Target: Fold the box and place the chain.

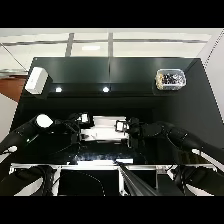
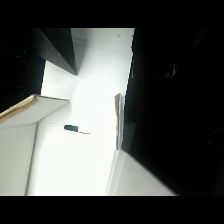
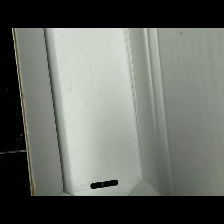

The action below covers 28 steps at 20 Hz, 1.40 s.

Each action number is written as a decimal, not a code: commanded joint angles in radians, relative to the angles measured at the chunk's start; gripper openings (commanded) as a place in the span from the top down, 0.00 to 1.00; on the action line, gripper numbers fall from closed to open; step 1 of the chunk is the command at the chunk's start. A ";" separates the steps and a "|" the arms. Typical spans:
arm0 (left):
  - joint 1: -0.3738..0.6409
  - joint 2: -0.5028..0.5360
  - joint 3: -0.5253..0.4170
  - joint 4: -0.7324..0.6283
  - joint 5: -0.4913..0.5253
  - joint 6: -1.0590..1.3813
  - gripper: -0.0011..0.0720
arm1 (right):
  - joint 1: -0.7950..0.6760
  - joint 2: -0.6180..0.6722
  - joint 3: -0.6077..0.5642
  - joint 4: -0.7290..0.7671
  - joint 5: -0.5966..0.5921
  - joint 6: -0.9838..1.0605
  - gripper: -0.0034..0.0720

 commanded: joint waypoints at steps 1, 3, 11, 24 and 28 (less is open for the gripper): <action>-0.019 0.000 -0.003 0.003 0.027 0.019 0.03 | 0.000 0.000 0.000 0.000 0.000 0.001 0.25; -0.038 0.001 -0.003 0.003 0.005 0.025 0.04 | 0.000 0.000 0.000 0.000 0.000 0.001 0.25; -0.051 0.046 -0.003 0.000 -0.072 0.024 0.14 | 0.000 0.000 0.000 0.000 0.000 0.001 0.25; -0.068 0.048 -0.003 -0.111 -0.071 0.025 0.44 | 0.000 0.000 0.000 0.001 0.000 0.001 0.25; -0.103 0.048 -0.003 -0.117 -0.071 0.025 0.53 | 0.000 0.000 0.000 0.000 0.000 0.001 0.25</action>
